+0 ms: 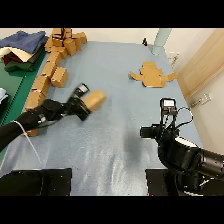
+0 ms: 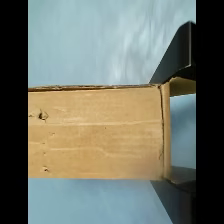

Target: Fold the box.

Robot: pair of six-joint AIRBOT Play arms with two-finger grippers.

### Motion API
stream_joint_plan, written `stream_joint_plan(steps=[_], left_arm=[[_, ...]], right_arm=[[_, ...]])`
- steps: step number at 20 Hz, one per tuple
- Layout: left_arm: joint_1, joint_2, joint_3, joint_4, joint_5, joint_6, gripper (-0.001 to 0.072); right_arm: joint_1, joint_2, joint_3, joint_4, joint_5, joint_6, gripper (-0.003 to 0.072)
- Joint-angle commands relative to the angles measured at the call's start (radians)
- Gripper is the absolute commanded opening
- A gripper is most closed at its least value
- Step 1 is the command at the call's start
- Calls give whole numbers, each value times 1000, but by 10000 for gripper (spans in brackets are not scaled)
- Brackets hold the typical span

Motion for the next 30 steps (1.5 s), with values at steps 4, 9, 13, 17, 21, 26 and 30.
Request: stream_joint_plan(steps=[4,9,13,17,21,26,30], left_arm=[[321,2,1,11,63,-34,525],[380,1,1,11,161,-85,525],[381,-31,1,10,188,-92,525],[381,-75,1,9,201,-135,525],[380,-158,59,7,176,-210,525],[380,-268,220,8,144,-243,525],[380,-356,357,9,110,-274,525]], right_arm=[[-33,-1,0,-26,-3,7,5],[-88,-1,0,-25,24,6,5],[-93,-1,0,-26,59,6,5],[-93,-1,0,-26,59,5,5],[-93,-1,0,-27,66,3,5],[-93,-1,0,-27,85,3,5],[-93,-1,0,-41,85,3,5]])
